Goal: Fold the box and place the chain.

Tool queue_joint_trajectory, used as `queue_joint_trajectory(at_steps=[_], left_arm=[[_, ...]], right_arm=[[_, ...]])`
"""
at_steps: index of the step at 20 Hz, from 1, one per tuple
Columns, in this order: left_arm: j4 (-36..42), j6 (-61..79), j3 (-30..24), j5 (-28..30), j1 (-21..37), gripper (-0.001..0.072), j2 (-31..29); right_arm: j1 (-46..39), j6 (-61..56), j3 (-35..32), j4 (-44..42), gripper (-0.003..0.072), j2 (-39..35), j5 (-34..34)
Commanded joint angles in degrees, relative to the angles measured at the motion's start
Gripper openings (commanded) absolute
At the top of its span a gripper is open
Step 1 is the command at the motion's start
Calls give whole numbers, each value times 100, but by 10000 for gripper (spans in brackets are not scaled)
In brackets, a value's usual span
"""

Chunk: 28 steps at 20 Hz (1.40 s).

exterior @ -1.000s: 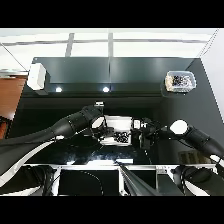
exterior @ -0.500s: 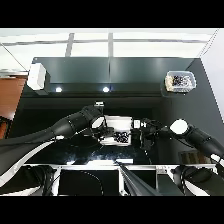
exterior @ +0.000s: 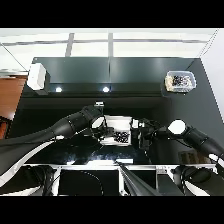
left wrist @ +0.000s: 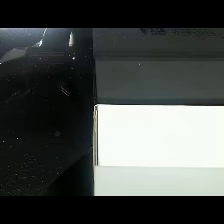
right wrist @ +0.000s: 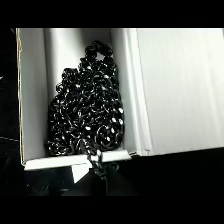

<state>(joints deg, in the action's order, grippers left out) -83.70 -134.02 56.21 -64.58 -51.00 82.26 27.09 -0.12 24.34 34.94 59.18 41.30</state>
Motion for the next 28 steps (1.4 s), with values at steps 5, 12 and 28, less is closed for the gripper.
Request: queue_joint_trajectory(at_steps=[5,12,28], left_arm=[[2,2,0,0,2,30,-2],[0,2,0,4,2,30,-2],[20,-22,7,223,4,29,-4]], right_arm=[[-170,-1259,31,743,17,-107,111],[-549,-3014,866,966,17,-905,1740],[-1211,-4664,1244,-94,333,-1012,2013]])
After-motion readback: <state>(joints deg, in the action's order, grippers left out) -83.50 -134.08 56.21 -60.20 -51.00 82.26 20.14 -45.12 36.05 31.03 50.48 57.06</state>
